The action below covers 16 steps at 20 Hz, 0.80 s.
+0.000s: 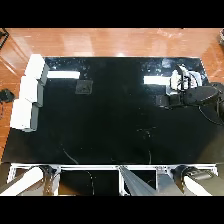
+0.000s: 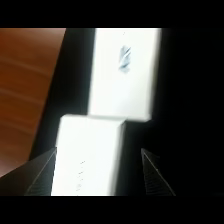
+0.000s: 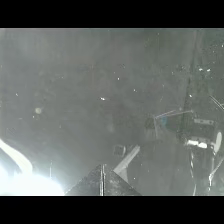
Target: Fold the box and place the chain.
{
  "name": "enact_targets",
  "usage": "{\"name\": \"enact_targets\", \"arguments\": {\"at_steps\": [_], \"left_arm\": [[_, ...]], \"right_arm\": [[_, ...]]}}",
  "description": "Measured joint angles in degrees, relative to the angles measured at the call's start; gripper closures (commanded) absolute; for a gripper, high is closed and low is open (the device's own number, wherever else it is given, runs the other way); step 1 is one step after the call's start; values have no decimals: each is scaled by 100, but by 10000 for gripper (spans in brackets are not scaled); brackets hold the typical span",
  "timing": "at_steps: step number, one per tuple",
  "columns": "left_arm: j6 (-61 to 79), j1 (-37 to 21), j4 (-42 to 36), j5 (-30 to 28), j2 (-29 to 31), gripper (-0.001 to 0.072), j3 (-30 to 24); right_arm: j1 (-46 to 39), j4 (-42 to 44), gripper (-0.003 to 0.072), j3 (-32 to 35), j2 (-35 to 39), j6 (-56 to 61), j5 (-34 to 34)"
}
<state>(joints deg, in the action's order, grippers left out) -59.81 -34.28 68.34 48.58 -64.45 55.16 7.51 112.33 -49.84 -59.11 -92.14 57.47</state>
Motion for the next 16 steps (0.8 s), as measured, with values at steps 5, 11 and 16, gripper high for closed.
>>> {"name": "enact_targets", "arguments": {"at_steps": [5, 11, 16], "left_arm": [[-249, 1279, -852, 450, 660, 694, 74], [-1327, 3401, -98, 861, 1318, 694, -503], [-2367, 4452, 828, 411, 1652, 692, -1276]], "right_arm": [[74, 92, 667, -46, 59, 0, -210], [732, -1709, 667, 173, 970, 1488, -245], [1193, -3545, 667, 1134, 1613, 3340, -474]]}}
